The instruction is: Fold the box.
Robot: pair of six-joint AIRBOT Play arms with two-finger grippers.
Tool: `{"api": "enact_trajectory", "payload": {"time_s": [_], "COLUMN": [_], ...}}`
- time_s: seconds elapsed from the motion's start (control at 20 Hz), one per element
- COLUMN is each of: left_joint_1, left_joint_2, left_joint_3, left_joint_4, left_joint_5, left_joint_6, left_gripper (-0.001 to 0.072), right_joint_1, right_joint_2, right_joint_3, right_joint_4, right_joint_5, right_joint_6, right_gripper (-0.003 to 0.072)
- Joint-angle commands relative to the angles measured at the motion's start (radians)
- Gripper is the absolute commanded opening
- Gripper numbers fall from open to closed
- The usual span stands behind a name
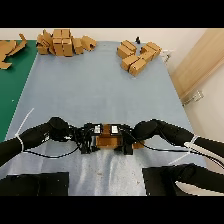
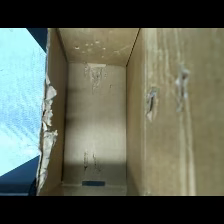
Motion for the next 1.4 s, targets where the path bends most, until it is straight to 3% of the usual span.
{"api": "enact_trajectory", "payload": {"time_s": [0.0, 0.2, 0.25, 0.85, 0.9, 0.95, 1.35], "left_joint_1": [-0.010, -0.010, -0.010, -0.010, -0.010, -0.010, -0.010], "left_joint_2": [0.000, 0.000, 0.000, 0.000, 0.000, 0.000, 0.000], "left_joint_3": [0.001, 0.001, 0.001, 0.001, 0.001, 0.001, 0.002], "left_joint_4": [0.000, 0.005, 0.008, 0.012, 0.013, 0.017, 0.037], "left_joint_5": [0.023, 0.042, 0.041, 0.037, 0.036, 0.031, 0.009], "left_joint_6": [-0.011, -0.040, -0.040, -0.041, -0.041, -0.040, -0.036], "left_gripper": [0.0692, 0.0688, 0.0643, 0.0641, 0.0621, 0.0526, 0.0524], "right_joint_1": [0.001, 0.001, 0.001, 0.001, 0.001, 0.001, 0.001], "right_joint_2": [-0.001, -0.001, -0.001, -0.001, -0.001, -0.001, -0.001], "right_joint_3": [0.000, 0.000, 0.000, 0.000, 0.000, 0.000, 0.000], "right_joint_4": [0.000, 0.000, 0.000, 0.000, -0.001, 0.000, -0.001], "right_joint_5": [-0.003, -0.003, -0.003, 0.002, 0.002, 0.003, 0.011], "right_joint_6": [0.000, 0.000, 0.000, 0.000, 0.000, 0.000, 0.000], "right_gripper": [0.0565, 0.0566, 0.0566, 0.0565, 0.0565, 0.0566, 0.0565]}}
